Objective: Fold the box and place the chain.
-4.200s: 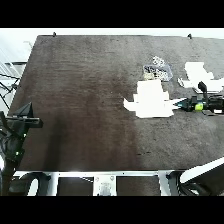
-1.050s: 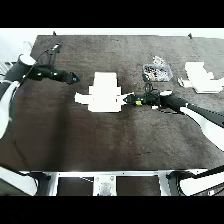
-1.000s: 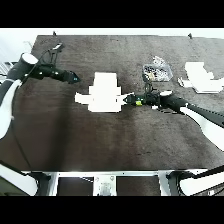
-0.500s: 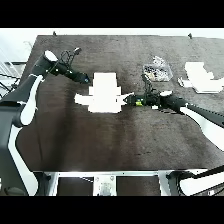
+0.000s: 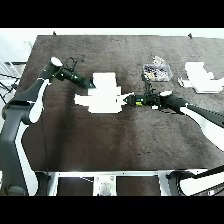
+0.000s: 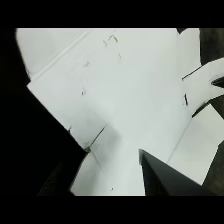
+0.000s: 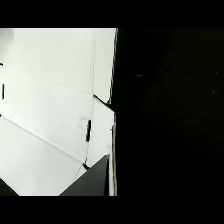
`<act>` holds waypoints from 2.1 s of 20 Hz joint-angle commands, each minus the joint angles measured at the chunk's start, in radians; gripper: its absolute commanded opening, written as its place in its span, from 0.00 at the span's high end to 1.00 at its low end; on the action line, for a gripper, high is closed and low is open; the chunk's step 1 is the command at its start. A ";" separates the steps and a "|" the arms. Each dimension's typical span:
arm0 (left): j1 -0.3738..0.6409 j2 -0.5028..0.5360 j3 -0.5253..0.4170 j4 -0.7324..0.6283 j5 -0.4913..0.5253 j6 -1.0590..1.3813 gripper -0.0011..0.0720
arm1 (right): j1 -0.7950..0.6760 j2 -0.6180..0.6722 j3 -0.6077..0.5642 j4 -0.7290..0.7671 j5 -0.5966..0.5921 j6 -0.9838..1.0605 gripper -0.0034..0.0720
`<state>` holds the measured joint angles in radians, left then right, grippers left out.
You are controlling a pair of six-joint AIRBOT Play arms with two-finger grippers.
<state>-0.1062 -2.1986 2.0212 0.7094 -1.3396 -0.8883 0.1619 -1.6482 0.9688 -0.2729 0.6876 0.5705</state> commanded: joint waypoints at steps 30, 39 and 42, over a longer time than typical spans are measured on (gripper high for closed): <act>0.006 -0.055 0.002 -0.247 -0.212 0.496 0.96 | -0.085 0.013 0.000 0.003 0.040 -0.006 0.54; 0.005 -0.001 -0.092 -0.324 -0.206 0.857 0.97 | -0.348 0.113 -0.001 0.000 0.157 -0.007 0.54; 0.002 0.114 -0.292 -0.325 -0.041 1.032 0.97 | -0.350 0.113 -0.014 0.000 0.170 -0.014 0.54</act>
<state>-0.1024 -2.1616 1.8656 0.3908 -1.5040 -0.0322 -0.1635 -1.5414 0.9623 -0.2729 0.8272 0.5632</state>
